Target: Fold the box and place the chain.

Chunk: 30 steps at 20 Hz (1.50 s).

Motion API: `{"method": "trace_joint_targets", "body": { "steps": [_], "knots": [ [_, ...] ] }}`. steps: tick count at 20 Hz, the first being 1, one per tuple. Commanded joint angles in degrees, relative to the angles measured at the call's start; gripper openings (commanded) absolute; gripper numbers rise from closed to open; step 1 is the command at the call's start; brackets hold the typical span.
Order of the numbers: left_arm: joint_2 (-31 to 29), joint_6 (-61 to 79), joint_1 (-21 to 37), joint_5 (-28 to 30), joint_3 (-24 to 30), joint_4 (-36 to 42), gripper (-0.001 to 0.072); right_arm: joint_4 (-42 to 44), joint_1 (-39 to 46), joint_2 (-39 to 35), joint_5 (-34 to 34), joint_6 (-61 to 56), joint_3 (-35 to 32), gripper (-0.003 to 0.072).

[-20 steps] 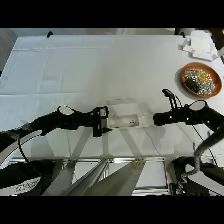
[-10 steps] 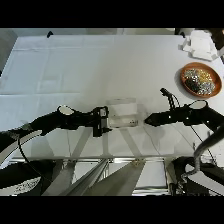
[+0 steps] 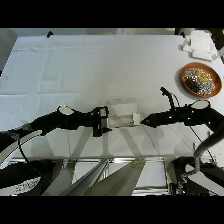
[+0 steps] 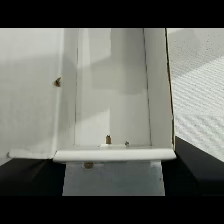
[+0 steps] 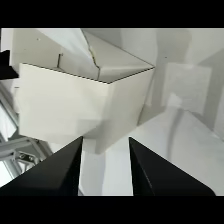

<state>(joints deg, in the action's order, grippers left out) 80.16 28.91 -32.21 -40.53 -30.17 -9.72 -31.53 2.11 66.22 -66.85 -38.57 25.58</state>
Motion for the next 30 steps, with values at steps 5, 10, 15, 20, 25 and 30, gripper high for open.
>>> {"method": "trace_joint_targets", "body": {
  "steps": [5, 10, 15, 20, 25, 30],
  "knots": [
    [0.0, 0.0, 0.0, 0.0, 0.0, 0.0, 0.0272, 0.3, -7.4, -0.1, 9.2, -3.8, 0.3, 0.0471],
    [0.0, 0.0, 0.0, 0.0, 0.0, 0.0, 0.0272, -9.1, -14.6, -0.1, 13.3, -17.0, 5.6, 0.0471],
    [0.0, 0.0, 0.0, 0.0, 0.0, 0.0, 0.0272, -19.8, -21.9, 0.0, 16.0, -33.9, 9.2, 0.0469],
    [0.0, 0.0, 0.0, 0.0, 0.0, 0.0, 0.0272, -32.8, -27.9, 0.2, 18.1, -52.1, 12.8, 0.0465],
    [0.0, 0.0, 0.0, 0.0, 0.0, 0.0, 0.0272, -38.2, -32.2, 2.9, 16.6, -60.9, 15.1, 0.0416],
    [0.0, 0.0, 0.0, 0.0, 0.0, 0.0, 0.0272, -42.6, -35.2, 5.9, 16.5, -69.5, 17.5, 0.0419]
  ]
}}
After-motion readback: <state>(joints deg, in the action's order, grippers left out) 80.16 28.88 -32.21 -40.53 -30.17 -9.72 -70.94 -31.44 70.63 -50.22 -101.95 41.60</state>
